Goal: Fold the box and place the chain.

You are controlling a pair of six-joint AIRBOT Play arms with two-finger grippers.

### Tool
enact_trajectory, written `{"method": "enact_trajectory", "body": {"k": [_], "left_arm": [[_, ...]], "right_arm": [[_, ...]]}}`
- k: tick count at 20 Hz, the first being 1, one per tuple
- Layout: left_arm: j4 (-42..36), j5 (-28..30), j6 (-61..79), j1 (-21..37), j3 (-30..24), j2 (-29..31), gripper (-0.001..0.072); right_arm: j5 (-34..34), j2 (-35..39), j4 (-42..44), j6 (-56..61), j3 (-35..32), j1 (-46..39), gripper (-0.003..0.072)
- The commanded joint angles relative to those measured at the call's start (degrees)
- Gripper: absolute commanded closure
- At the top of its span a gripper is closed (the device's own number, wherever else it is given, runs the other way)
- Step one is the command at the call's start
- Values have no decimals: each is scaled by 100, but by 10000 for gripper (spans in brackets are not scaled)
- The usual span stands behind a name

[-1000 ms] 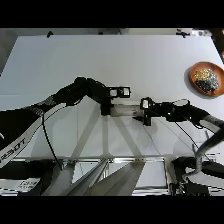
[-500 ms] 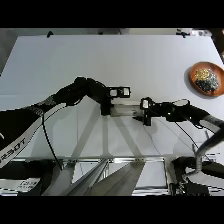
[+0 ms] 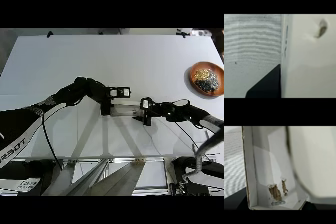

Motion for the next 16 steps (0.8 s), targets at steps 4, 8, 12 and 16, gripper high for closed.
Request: {"method": "enact_trajectory", "body": {"k": [4,8,12,16], "left_arm": [[0,-50,72,2,4,0,694],[-2,-11,66,2,4,-2,694],[-2,173,-63,2,4,0,694],[0,275,-61,2,4,0,694]], "right_arm": [[7,-2,0,0,0,0,184],[7,-2,0,0,0,0,184],[7,-2,0,0,0,0,184],[7,-2,0,0,0,0,184]]}}
